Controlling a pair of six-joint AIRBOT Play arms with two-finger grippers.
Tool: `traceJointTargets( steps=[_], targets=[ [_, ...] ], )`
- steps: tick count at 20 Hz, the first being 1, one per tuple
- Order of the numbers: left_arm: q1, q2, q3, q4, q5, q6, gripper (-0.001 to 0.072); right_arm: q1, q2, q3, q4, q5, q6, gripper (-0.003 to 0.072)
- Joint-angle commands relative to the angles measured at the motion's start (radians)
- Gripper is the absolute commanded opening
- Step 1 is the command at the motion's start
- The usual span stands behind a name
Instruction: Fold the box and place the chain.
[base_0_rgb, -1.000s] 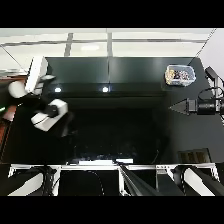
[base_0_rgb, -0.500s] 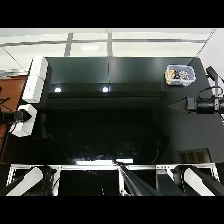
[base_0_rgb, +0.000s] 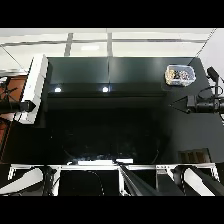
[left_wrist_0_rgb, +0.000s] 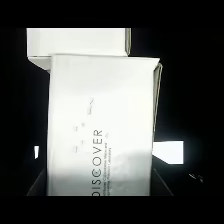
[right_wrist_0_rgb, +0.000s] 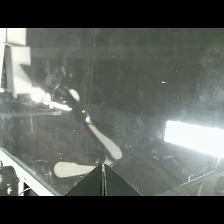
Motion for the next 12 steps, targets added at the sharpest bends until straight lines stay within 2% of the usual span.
traceJointTargets(
  steps=[1,2,3,4,7,9,10,11,12],
  targets=[
    [-0.011,-0.062,0.060,-0.004,0.016,0.011,0.0309,-0.001,0.000,0.000,0.000,0.014,0.043,0.0013],
    [-0.011,-0.062,0.073,-0.005,0.017,0.011,0.0453,-0.001,0.000,0.000,0.001,0.013,0.046,0.0013],
    [-0.011,-0.060,0.090,-0.005,0.016,0.010,0.0664,-0.001,0.000,0.000,0.001,0.011,0.046,0.0013],
    [-0.011,-0.053,0.115,-0.004,0.011,0.007,0.0720,-0.001,0.000,0.000,0.001,0.007,0.046,0.0013],
    [-0.026,-0.004,0.226,-0.039,-0.023,0.006,0.0720,0.004,0.000,0.000,0.001,-0.004,0.041,0.0013],
    [-0.059,0.041,0.298,-0.166,-0.052,0.004,0.0720,0.039,0.000,0.000,0.001,-0.050,0.013,0.0013],
    [-0.084,0.065,0.320,-0.245,-0.073,0.003,0.0666,0.074,0.000,0.000,0.001,-0.097,-0.001,0.0013],
    [-0.111,0.089,0.332,-0.304,-0.108,-0.011,0.0430,0.112,0.000,0.000,0.000,-0.153,-0.004,0.0013],
    [-0.138,0.110,0.332,-0.328,-0.157,-0.029,0.0071,0.155,0.000,0.000,0.000,-0.226,-0.004,0.0013]
  ],
)
